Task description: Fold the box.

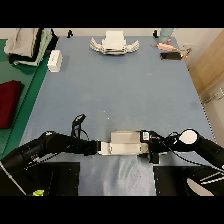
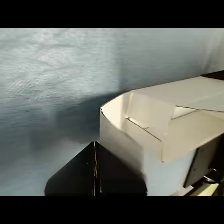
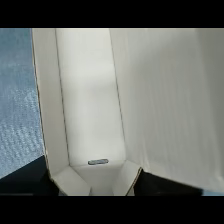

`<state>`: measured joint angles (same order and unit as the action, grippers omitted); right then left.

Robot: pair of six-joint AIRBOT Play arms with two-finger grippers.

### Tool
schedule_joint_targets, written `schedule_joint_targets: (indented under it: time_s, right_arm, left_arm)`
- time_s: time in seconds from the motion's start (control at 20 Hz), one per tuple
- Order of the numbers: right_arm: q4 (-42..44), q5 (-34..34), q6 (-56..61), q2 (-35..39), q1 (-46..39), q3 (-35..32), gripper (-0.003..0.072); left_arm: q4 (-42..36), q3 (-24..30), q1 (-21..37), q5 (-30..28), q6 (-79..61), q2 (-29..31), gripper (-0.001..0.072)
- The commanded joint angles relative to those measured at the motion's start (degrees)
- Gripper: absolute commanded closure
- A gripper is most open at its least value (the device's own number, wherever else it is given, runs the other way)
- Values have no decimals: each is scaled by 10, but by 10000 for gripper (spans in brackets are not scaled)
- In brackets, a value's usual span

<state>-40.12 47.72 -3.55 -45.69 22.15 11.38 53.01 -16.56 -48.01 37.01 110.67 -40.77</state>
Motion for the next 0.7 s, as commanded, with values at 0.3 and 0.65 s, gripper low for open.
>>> schedule_joint_targets:
  time_s: [0.3,0.65]
  right_arm:
    - [0,0,0,0,0,0,163]
    - [0,0,0,0,0,0,163]
  left_arm:
    - [-37,-18,-44,-53,-4,-1,691]
    - [-28,-37,-44,-35,-5,2,348]
